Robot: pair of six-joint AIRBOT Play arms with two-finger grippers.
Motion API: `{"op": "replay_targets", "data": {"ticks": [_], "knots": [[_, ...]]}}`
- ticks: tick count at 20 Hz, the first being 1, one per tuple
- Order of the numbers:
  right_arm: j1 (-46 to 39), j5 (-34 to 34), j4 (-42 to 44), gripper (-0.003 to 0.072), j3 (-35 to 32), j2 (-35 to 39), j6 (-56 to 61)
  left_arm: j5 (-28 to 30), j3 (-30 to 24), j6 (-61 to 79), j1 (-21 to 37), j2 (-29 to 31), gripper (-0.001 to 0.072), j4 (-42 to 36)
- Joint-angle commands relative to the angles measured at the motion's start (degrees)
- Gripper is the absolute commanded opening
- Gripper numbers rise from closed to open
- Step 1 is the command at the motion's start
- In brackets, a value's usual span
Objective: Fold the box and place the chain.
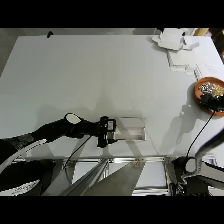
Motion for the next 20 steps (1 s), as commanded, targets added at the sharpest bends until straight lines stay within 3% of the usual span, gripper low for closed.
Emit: {"op": "replay_targets", "data": {"ticks": [1,6,12,20], "knots": [[0.0,0.98,0.04,0.0018,-0.02,1.68,0.26,0.02,0.02,0.02,0.0,0.02,0.0271,0.02],[0.04,3.06,2.89,0.0018,-0.02,11.89,-1.38,0.0,0.02,0.02,0.0,0.02,0.0271,0.02],[0.74,14.34,23.69,0.0018,-0.02,25.7,-12.48,0.02,0.02,0.02,0.0,0.02,0.0271,0.02],[22.36,32.0,24.52,0.0019,-0.04,41.51,-14.51,0.0,0.02,0.02,0.0,0.02,0.0271,0.02]]}}
